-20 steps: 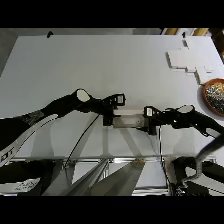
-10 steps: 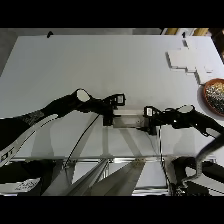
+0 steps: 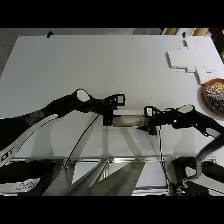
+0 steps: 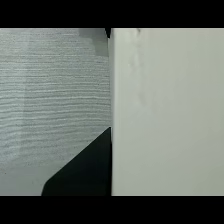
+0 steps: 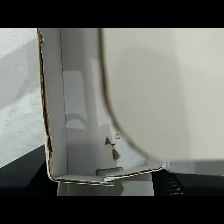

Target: Fold the box and place the chain.

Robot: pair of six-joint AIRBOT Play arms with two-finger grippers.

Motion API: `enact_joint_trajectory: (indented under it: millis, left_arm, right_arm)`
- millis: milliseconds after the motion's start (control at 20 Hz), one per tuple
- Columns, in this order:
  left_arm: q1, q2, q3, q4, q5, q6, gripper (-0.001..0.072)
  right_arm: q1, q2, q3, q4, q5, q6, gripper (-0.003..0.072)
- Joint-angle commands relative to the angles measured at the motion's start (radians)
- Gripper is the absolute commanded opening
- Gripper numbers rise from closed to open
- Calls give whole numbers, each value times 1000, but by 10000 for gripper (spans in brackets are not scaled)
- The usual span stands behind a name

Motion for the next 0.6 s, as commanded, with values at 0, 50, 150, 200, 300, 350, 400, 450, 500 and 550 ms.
enact_joint_trajectory:
  millis: [0,50,150,200,300,350,400,450,500,550]
  left_arm:
    - [0,0,0,0,1,0,10]
    - [0,0,0,0,1,0,10]
    - [0,0,0,0,1,0,10]
    - [0,0,0,0,1,0,10]
    - [0,0,0,0,1,0,10]
    - [0,0,0,0,1,0,10]
    - [0,0,0,0,1,0,10]
    - [0,0,0,0,1,0,10]
    - [0,0,0,0,1,0,10]
    - [0,0,0,0,1,0,10]
  right_arm:
    - [0,-1,-1,-10,-2,6,404]
    - [0,-1,-1,-10,-2,6,404]
    - [0,-1,-1,-9,-2,6,404]
    - [0,-1,-1,-10,-2,6,404]
    - [0,-1,-1,-9,-2,6,409]
    - [0,0,-1,-6,-2,6,452]
    - [0,6,-1,-6,0,6,550]
    - [0,16,-1,-6,2,6,655]
    - [0,27,-1,-6,2,24,698]
    - [0,38,-1,-6,2,51,701]
